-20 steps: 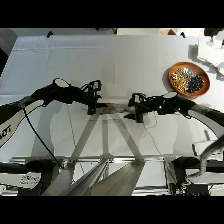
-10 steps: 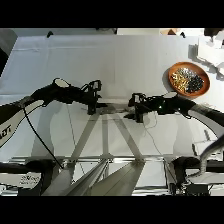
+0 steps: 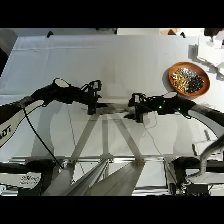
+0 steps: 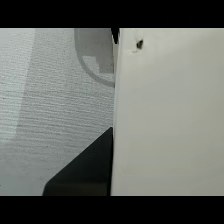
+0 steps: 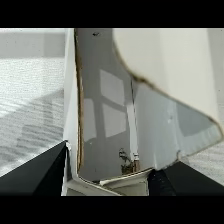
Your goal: Fold the box and place the chain.
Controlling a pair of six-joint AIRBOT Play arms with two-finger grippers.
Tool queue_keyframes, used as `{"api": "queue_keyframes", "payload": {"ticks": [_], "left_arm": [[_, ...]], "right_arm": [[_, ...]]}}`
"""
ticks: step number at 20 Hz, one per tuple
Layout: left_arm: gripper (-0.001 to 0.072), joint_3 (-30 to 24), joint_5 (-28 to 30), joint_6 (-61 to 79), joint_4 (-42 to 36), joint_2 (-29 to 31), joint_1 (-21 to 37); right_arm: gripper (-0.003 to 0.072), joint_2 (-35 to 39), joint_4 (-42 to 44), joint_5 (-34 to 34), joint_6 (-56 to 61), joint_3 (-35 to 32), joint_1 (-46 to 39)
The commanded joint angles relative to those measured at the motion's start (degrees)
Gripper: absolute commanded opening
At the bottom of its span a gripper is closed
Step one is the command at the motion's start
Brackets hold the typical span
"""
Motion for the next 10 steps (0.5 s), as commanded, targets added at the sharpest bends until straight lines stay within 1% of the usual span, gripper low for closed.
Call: {"api": "queue_keyframes", "payload": {"ticks": [1, 3, 4, 5, 6, 7, 10], "left_arm": [[0.0012, 0.0, 0.0, 0.0, 0.0, 0.0, 0.0], [0.0019, 0.0, 0.1, 0.0, 0.0, 0.0, 0.0], [0.0052, 0.0, 0.0, 0.0, 0.0, 0.0, 0.0], [0.0105, 0.0, 0.0, 0.0, 0.0, 0.0, 0.0], [0.0178, 0.0, 0.0, 0.0, 0.0, 0.1, 0.0], [0.0231, 0.0, 0.0, -0.1, 0.0, 0.4, 0.0], [0.0231, 0.0, -0.2, -1.7, 0.1, 2.4, 0.3]], "right_arm": [[0.0407, 0.0, 0.0, 0.0, 0.0, 0.1, 0.0], [0.0407, 0.0, 0.0, 0.0, 0.0, 0.1, 0.0], [0.0407, 0.0, 0.0, 0.0, 0.0, 0.1, 0.0], [0.0407, 0.0, 0.0, 0.0, 0.0, 0.1, 0.0], [0.0407, 0.0, 0.0, 0.0, 0.0, 0.1, 0.0], [0.0407, 0.0, 0.0, 0.0, 0.0, 0.1, 0.0], [0.0407, 0.0, 0.0, 0.0, 0.0, 0.1, 0.0]]}}
